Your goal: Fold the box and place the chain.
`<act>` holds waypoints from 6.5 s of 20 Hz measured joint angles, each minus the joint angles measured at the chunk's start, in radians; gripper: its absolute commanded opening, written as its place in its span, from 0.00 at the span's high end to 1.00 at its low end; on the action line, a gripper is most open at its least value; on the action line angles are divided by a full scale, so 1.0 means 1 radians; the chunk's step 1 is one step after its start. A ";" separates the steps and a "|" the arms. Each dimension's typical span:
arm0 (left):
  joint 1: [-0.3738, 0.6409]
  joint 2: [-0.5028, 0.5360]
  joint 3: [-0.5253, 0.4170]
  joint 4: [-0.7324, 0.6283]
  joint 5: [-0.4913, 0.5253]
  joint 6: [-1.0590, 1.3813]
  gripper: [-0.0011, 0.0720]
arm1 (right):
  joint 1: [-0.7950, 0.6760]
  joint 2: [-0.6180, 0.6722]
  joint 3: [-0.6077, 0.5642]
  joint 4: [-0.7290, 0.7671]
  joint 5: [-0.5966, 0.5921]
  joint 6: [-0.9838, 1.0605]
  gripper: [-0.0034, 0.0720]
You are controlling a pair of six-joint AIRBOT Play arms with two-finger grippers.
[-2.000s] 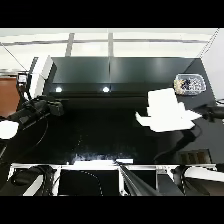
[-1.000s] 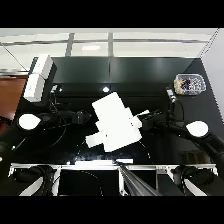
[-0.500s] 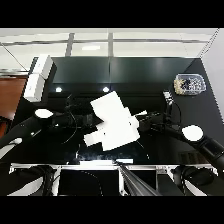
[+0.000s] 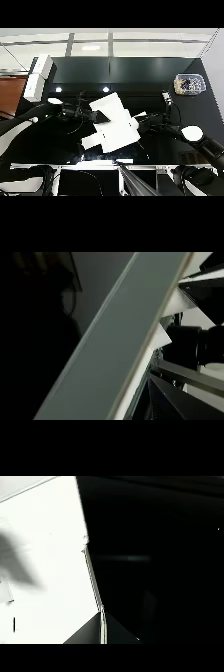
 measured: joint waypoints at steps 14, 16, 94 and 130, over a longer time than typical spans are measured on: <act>0.002 -0.055 0.092 0.229 -0.128 0.108 0.95 | 0.000 0.000 0.000 -0.007 0.003 0.000 0.94; 0.002 -0.056 0.093 0.228 -0.131 0.124 0.95 | 0.000 0.000 0.000 -0.008 0.004 0.000 0.68; -0.299 0.097 0.105 0.628 0.266 0.530 0.95 | 0.153 -0.105 0.076 -0.423 0.256 -0.608 0.11; -0.299 0.097 0.104 0.628 0.262 0.533 0.95 | 0.049 -0.237 0.108 -0.134 0.343 -0.949 0.11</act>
